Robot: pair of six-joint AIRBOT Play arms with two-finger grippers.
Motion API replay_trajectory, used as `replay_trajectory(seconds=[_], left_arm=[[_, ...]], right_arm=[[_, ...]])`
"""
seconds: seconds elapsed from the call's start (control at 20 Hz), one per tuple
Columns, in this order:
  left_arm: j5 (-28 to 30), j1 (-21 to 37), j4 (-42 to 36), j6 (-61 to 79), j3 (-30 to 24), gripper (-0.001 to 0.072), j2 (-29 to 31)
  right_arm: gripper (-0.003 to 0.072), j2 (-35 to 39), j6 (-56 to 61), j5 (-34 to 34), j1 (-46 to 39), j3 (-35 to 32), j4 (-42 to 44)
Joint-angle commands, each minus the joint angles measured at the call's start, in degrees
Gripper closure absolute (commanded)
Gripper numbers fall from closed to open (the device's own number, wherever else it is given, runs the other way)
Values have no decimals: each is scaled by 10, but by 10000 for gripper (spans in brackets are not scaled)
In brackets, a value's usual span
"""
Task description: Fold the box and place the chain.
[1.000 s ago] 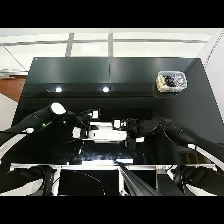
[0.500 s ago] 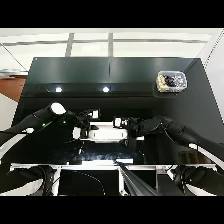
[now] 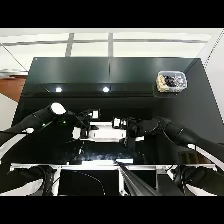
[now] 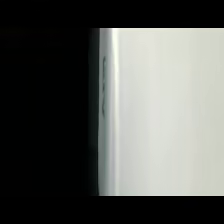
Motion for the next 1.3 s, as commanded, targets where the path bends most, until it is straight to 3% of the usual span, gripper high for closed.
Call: replay_trajectory(seconds=[0.0, 0.5, 0.6, 0.7, 0.75, 0.85, 1.0, 1.25], left_arm=[[0, 0, 0, 0, 1, 680, 0], [-16, 0, 0, -2, 1, 670, 0], [-9, 0, 0, -2, 1, 524, 1], [-8, 0, 0, -2, 2, 521, 6], [-8, 0, 0, -2, 2, 442, 12], [-5, 1, 2, -3, 2, 211, 26], [-5, 7, 20, -27, 2, 61, 61], [-25, 55, 85, -132, 2, 61, 148]], right_arm=[[123, 0, 0, -3, 1, 0, -3], [124, -12, 0, -2, 1, 0, -3], [126, -12, 0, -1, 1, 0, -3], [285, -12, 0, -1, 1, 0, -3], [287, -12, 0, -1, 1, 0, -3], [287, -12, 0, 0, 1, 0, -3], [288, -11, 0, -1, 1, 0, -3], [288, -11, 1, -1, 1, 0, -3]])
